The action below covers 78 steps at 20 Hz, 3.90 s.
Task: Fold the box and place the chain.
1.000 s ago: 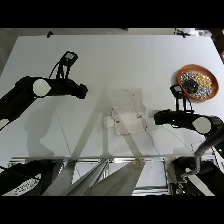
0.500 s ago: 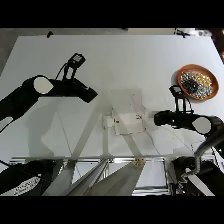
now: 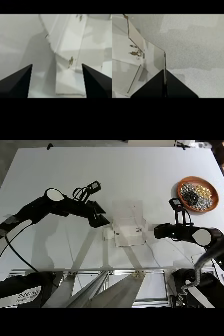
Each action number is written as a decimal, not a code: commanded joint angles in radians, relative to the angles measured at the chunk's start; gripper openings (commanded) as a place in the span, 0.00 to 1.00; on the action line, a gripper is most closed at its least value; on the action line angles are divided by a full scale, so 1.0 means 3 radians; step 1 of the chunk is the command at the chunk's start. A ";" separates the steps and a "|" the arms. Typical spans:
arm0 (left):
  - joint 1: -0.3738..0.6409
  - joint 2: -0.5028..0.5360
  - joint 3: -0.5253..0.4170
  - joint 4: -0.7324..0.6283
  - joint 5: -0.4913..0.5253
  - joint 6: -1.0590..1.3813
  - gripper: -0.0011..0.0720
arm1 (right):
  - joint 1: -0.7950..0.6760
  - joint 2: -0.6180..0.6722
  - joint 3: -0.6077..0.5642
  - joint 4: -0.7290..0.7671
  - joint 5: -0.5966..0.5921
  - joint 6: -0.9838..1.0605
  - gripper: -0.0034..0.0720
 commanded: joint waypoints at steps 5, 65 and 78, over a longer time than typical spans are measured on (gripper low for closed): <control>-0.0041 -0.0276 0.0001 -0.0507 -0.0149 0.0675 0.96 | 0.0004 0.0003 -0.0001 0.0003 0.0009 0.0000 0.06; -0.0649 -0.0573 -0.0342 -0.0575 0.0290 0.1635 0.02 | 0.0004 0.0833 0.0787 -0.0604 0.1602 -0.0036 0.50; -0.0649 -0.0262 -0.0337 -0.0069 0.0666 0.1483 0.02 | 0.0004 0.0830 0.0787 -0.0628 0.1528 -0.0107 0.50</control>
